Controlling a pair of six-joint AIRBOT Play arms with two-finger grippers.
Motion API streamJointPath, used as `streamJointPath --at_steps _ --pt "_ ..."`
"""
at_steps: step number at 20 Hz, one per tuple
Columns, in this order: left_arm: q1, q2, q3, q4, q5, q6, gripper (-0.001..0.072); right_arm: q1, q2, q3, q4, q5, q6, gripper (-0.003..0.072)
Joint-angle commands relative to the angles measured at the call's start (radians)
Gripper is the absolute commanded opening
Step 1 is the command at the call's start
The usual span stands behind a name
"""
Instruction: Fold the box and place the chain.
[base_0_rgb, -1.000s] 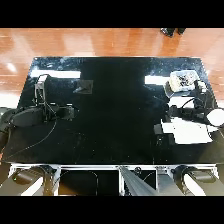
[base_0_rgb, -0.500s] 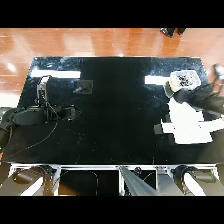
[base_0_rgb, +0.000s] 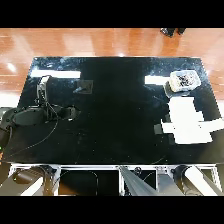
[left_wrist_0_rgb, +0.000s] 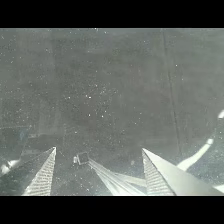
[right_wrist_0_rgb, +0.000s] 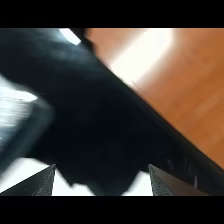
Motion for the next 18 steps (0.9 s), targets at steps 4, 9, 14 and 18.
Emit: streamJointPath --at_steps 4,9,14,18 --pt "0.0 -0.001 0.001 0.003 -0.035 0.001 0.0618 -0.317 -0.298 0.13 0.177 0.38 -0.419 0.072" --pt "0.0 -0.001 0.001 0.003 -0.045 0.002 0.0618 -0.381 -0.547 0.336 0.233 0.691 -0.4 0.072" --pt "0.0 -0.001 0.001 0.01 -0.074 0.001 0.0618 -0.367 -0.697 0.399 0.22 0.767 -0.363 0.072" --pt "0.0 -0.001 0.001 0.011 -0.08 0.002 0.0618 -0.326 -0.777 0.421 0.185 0.775 -0.351 0.072"
